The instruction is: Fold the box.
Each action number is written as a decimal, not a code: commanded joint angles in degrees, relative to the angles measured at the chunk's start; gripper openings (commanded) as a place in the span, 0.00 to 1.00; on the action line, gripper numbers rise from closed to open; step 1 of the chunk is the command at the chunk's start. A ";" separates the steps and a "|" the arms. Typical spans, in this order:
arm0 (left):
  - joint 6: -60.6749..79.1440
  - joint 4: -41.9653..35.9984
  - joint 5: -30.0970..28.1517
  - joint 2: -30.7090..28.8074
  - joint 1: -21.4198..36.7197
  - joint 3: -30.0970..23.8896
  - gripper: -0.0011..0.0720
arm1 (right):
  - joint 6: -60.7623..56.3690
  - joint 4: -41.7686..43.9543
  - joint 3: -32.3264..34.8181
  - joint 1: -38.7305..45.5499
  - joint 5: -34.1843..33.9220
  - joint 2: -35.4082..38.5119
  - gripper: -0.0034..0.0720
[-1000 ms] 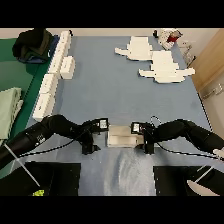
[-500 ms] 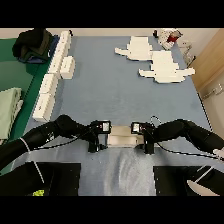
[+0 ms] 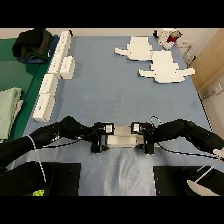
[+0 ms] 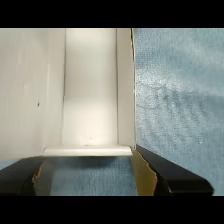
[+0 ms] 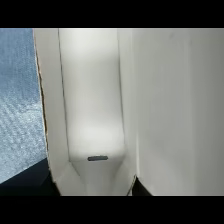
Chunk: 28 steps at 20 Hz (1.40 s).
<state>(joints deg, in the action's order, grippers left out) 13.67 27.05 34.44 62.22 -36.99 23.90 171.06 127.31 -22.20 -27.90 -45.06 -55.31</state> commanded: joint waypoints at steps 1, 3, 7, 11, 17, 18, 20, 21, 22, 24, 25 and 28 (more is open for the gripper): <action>0.66 -0.55 -1.09 1.09 -0.87 0.02 0.97 | -0.02 0.00 0.02 -0.07 0.02 0.02 0.72; 0.72 -0.70 -1.05 1.77 -0.90 0.04 0.97 | -0.02 0.00 0.02 -0.07 0.02 0.02 0.72; 0.94 -1.38 -1.51 2.12 -0.90 0.15 0.97 | -0.02 0.00 0.02 -0.07 0.00 0.02 0.72; 1.53 -1.86 -1.49 2.12 -0.90 0.15 0.97 | -0.02 0.00 0.02 -0.07 0.00 0.02 0.72; 3.52 -3.91 -1.49 2.12 -0.90 0.15 0.72 | -0.02 0.00 0.02 -0.07 0.02 0.02 0.72; 3.54 -3.89 -1.49 2.12 -0.90 0.15 0.56 | -0.02 -0.02 0.02 -0.07 0.02 0.02 0.72; 3.50 -3.89 -1.44 2.12 -0.90 0.15 0.57 | -0.02 0.00 0.02 -0.07 0.02 0.02 0.72; 3.50 -3.89 -1.44 2.12 -0.90 0.15 0.57 | -0.02 0.00 0.02 -0.07 0.02 0.02 0.72; 3.50 -3.89 -1.44 2.12 -0.90 0.15 0.57 | -0.02 -0.02 0.02 -0.07 0.02 0.02 0.72; 3.48 -3.89 -1.46 2.12 -0.87 0.15 0.57 | -0.02 0.00 0.02 -0.07 0.02 0.02 0.72; 3.48 -3.89 -1.49 2.12 -0.85 0.15 0.57 | -0.02 0.00 0.02 -0.07 0.00 0.02 0.72; 3.48 -3.89 -1.46 2.12 -0.87 0.15 0.57 | -0.02 -0.02 0.02 -0.07 0.02 0.02 0.72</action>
<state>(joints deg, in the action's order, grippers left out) 17.10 23.24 32.93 64.34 -37.85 23.99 171.06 127.28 -22.20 -27.92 -45.06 -55.31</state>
